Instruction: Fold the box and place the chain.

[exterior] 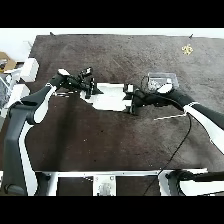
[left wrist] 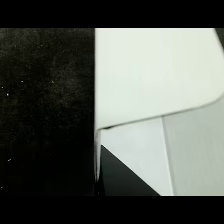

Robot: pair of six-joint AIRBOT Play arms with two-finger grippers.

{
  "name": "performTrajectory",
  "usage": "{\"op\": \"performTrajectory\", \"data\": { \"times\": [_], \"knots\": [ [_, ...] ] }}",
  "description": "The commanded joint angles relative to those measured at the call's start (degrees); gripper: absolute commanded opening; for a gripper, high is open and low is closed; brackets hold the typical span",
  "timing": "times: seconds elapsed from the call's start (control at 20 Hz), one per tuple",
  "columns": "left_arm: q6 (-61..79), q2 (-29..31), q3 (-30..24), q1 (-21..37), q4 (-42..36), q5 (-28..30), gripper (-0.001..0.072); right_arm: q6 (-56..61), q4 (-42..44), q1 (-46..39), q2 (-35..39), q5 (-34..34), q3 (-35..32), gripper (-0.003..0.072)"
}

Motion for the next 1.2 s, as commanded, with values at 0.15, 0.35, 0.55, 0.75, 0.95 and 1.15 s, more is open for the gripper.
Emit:
{"op": "performTrajectory", "data": {
  "times": [0.15, 0.35, 0.55, 0.75, 0.95, 1.15],
  "knots": [
    [0.0, 0.0, 0.0, 0.0, 0.0, 0.2, 0.0012, -6.5, 1.8, 3.6, -3.3, -10.3, -0.8, 0.0689],
    [0.0, 0.0, 0.0, 0.0, 0.0, 0.2, 0.0012, -6.5, 11.8, 0.0, -1.5, -10.4, 0.9, 0.0687],
    [0.0, 0.0, 0.0, 0.0, 0.0, 0.2, 0.0012, -6.5, 14.7, -2.4, -2.2, -9.1, 1.1, 0.0686],
    [0.0, 0.0, 0.0, 0.0, 0.0, 0.2, 0.0012, -9.1, 14.6, -2.4, -5.0, -7.6, 3.7, 0.0687],
    [0.0, 0.0, 0.0, 0.0, 0.0, 0.2, 0.0012, -9.1, 14.6, -2.6, -4.9, -7.2, 6.5, 0.0687],
    [0.0, 0.0, 0.0, 0.0, 0.0, 0.1, 0.0012, -9.1, 13.3, -3.3, -5.6, -7.5, 6.5, 0.0687]
  ]
}}
